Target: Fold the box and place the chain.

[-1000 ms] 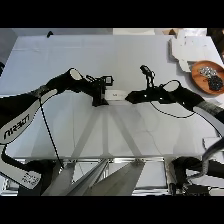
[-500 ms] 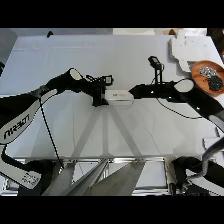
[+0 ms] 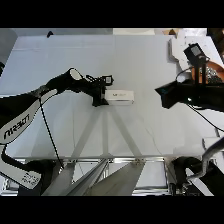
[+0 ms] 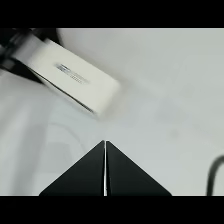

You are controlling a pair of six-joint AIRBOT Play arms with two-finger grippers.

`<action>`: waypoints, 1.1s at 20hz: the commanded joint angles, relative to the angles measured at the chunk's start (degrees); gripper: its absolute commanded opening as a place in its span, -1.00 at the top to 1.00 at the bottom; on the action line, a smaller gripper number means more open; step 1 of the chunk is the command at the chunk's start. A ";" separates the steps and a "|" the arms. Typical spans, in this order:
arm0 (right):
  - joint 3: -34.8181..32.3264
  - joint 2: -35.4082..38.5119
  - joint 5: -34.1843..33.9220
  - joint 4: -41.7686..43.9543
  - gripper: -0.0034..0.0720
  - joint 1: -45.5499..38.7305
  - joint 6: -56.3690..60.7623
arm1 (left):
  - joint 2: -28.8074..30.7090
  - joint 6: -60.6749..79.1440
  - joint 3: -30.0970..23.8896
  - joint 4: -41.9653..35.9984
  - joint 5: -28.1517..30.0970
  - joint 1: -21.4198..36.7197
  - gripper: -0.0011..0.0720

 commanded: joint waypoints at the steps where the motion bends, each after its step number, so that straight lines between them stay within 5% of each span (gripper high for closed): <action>1: 0.09 3.82 8.59 -24.04 0.86 -0.28 12.09 | -0.02 0.02 0.02 0.04 0.00 0.00 0.39; 20: 0.09 3.74 8.22 -23.82 0.86 -0.26 17.33 | -0.02 -0.44 0.02 -0.63 -0.17 0.02 0.41; 21: 0.09 3.74 8.24 -23.82 0.86 -0.26 17.33 | -0.02 -1.18 0.02 -0.61 -0.20 0.02 0.44; 22: 0.09 3.74 8.24 -23.82 0.86 -0.26 17.33 | 0.11 -1.88 0.02 -0.59 -0.26 0.00 0.78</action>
